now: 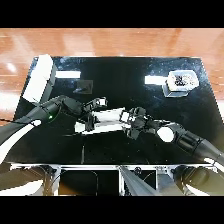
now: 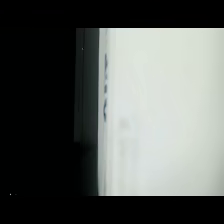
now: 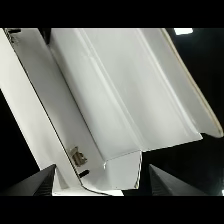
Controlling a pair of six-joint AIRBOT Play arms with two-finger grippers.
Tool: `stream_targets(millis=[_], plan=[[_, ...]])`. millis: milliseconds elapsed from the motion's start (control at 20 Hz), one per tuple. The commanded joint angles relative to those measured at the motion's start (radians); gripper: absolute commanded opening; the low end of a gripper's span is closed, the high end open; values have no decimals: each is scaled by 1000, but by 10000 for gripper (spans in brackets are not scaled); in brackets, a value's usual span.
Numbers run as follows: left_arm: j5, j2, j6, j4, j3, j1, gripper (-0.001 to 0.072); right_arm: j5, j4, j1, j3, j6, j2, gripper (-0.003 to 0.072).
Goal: Fold the box and place the chain.
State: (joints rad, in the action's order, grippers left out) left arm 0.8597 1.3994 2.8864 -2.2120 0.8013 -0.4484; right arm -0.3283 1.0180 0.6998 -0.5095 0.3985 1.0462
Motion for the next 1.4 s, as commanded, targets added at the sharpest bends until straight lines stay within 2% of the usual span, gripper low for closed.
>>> stream_targets(millis=[0,100,200,300,400,500,650,1200,1350], plan=[[2,1,0,1,0,0,19,-38,-24,0,-8,-14,0,720],[2,1,1,1,0,0,19,-109,-24,0,-26,-14,0,720],[1,1,1,1,0,0,19,-129,-26,-14,-33,-15,0,720],[1,1,1,1,0,0,19,-151,-88,-58,-35,-56,0,720],[1,1,1,1,0,0,19,-176,-183,-101,-35,-185,0,720],[0,1,1,1,0,0,19,-180,-241,-126,-35,-268,7,720],[0,1,1,1,0,0,19,-178,-253,-138,-35,-318,34,720],[0,1,24,2,0,0,19,-164,-583,-177,-37,-707,84,715],[0,1,24,2,0,0,19,-174,-631,-209,-37,-735,93,715]])
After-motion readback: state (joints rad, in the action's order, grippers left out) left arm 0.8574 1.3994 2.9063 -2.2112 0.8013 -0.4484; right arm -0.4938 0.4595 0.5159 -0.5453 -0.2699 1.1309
